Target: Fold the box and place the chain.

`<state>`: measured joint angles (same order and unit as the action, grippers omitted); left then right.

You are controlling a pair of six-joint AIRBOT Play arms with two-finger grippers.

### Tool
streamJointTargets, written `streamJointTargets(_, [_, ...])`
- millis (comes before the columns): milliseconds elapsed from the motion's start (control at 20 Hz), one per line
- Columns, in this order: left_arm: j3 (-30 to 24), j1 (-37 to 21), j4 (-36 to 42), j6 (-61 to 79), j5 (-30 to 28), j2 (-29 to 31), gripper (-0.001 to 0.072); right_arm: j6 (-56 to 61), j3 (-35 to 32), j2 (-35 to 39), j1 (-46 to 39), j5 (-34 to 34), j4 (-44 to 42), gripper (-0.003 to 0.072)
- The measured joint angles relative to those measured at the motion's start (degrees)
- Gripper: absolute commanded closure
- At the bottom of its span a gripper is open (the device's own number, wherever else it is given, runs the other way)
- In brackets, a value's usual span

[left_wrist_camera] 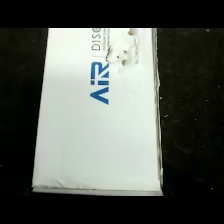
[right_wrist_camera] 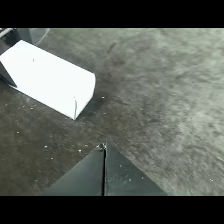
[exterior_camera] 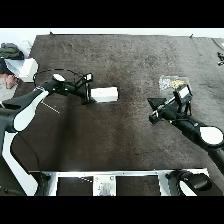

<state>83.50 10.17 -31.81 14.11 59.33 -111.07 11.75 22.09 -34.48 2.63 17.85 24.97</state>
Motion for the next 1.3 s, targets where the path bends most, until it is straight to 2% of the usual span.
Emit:
streamJointTargets(100, [0.6,-0.7,0.5,-2.4,-0.5,2.6,0.0703,0.0,-1.3,1.3,0.0,-1.4,0.0,0.0692])
streamJointTargets(250, [1.1,-4.1,0.7,-7.7,-4.4,9.0,0.0703,0.0,-2.2,2.2,0.0,-2.3,0.0,0.0692])
streamJointTargets(450, [1.2,-13.2,-0.7,-18.6,-8.8,19.4,0.0703,0.0,-2.6,2.5,0.0,-2.7,0.1,0.0692])
streamJointTargets(600, [0.1,-22.0,-6.0,-28.8,-10.4,26.6,0.0703,0.0,-2.7,2.6,0.0,-2.8,0.2,0.0692])
streamJointTargets(800, [-7.6,-35.1,-11.0,-37.4,-10.5,34.9,0.0703,0.0,-2.7,2.6,0.0,-2.9,0.3,0.0692])
streamJointTargets(950, [-14.4,-44.4,-13.9,-40.1,-6.4,37.6,0.0703,0.0,-2.8,2.6,0.0,-3.0,0.5,0.0692])
streamJointTargets(1100, [-21.7,-49.8,-15.8,-40.3,-6.4,38.5,0.0703,0.0,-3.0,2.6,0.0,-3.8,0.7,0.0692])
streamJointTargets(1300, [-29.5,-52.4,-16.7,-38.0,-11.6,38.3,0.0704,0.0,-3.0,2.6,0.0,-4.6,0.7,0.0693])
